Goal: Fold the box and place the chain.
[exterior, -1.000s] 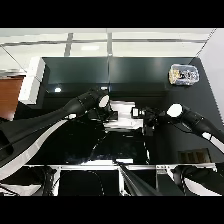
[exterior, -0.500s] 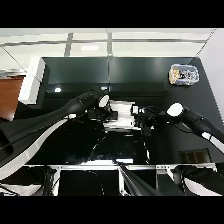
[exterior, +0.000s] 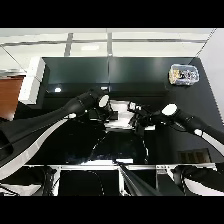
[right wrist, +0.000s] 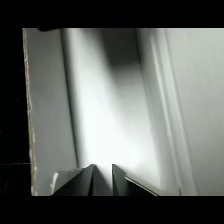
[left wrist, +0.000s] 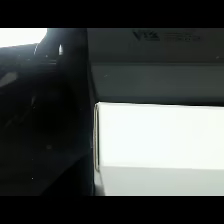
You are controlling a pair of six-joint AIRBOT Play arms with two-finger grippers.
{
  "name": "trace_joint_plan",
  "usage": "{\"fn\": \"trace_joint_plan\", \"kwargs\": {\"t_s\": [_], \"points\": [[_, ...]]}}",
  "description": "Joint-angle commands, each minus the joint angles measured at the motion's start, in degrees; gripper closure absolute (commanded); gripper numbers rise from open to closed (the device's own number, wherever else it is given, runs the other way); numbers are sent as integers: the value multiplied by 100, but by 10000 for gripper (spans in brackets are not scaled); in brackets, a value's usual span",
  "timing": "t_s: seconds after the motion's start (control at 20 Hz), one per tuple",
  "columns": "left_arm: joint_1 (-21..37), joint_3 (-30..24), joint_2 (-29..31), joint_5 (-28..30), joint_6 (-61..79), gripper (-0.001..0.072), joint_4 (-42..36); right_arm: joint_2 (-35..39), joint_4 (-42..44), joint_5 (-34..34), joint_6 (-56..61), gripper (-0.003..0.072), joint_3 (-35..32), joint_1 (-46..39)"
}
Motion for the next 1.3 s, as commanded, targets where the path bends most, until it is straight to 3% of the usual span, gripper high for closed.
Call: {"fn": "trace_joint_plan", "kwargs": {"t_s": [0.0, 0.1, 0.2, 0.25, 0.3, 0.35, 0.45, 0.55, 0.75, 0.85, 1.0, 1.25], "points": [[-2, 7, 2, -22, 4, 686, 4, -9, 87, 129, 74, 297, 7, -238], [-2, 7, 2, -20, 4, 686, 7, -2, 76, 549, 101, 557, 7, -348], [-2, 7, 2, -13, 4, 686, 7, -2, 66, 678, 164, 231, 7, -367], [-2, 7, 2, -2, 4, 686, 9, -2, 66, 706, 162, 324, 7, -369], [-2, 7, 2, 11, 4, 686, 11, 9, 57, 734, 162, 604, 7, -374], [-2, 7, 2, 15, 2, 687, 13, 48, 42, 815, 195, 674, 22, -411], [7, 7, 2, -28, 2, 687, 31, 251, -98, 957, 789, 674, 136, -590], [46, 9, 2, -48, -2, 687, 31, 647, -667, 1056, 2122, 674, 328, -1010], [55, 46, 2, -48, 2, 686, 20, 1137, -2151, 732, 5414, 674, 498, -2636], [57, 46, 2, -90, 0, 687, 24, 999, -2063, 634, 6317, 674, 251, -3526], [57, 46, 2, -116, 2, 686, 24, 614, -1491, 1335, 6537, 674, -195, -4164], [57, 46, 2, -131, 0, 686, 24, -111, -732, 2293, 6008, 674, -330, -3506]]}}
